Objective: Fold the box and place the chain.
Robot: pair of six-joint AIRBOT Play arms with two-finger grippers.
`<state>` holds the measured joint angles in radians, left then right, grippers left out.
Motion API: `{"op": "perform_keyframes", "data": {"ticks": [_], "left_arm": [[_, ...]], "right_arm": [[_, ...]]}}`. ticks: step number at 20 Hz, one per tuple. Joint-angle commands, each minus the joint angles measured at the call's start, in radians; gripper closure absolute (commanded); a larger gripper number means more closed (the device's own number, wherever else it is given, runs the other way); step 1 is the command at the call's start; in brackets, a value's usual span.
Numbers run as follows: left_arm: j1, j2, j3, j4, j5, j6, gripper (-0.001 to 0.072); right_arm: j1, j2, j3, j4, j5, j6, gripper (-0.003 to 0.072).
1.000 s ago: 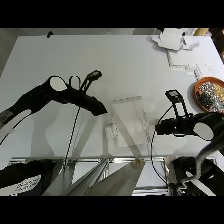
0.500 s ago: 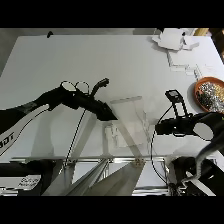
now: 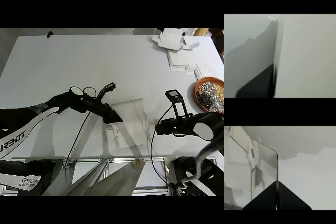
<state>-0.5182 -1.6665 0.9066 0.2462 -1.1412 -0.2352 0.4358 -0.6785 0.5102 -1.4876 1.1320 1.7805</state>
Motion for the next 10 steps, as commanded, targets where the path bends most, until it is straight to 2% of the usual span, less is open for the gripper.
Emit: {"op": "perform_keyframes", "data": {"ticks": [1,3,4,7,8,10], "left_arm": [[0.013,-0.004,0.000,0.010,0.007,0.042,0.0702],[0.028,0.003,0.000,0.033,0.008,0.054,0.0706],[0.034,0.009,0.000,0.035,0.016,0.068,0.0706],[0.021,0.054,0.003,0.134,0.016,0.205,0.0707],[0.007,0.075,0.003,0.191,0.024,0.242,0.0703],[-0.032,0.116,0.003,0.304,0.078,0.262,0.0705]], "right_arm": [[0.001,0.001,0.000,0.000,0.000,0.000,0.0665],[0.001,0.001,0.000,0.000,-0.001,0.000,0.0662],[0.001,0.001,0.000,0.000,-0.001,0.000,0.0632],[0.001,0.004,0.017,0.000,0.005,-0.001,0.0405],[0.001,0.010,0.031,0.000,0.008,-0.004,0.0370],[0.001,0.035,0.071,0.000,0.017,-0.045,0.0367]]}}
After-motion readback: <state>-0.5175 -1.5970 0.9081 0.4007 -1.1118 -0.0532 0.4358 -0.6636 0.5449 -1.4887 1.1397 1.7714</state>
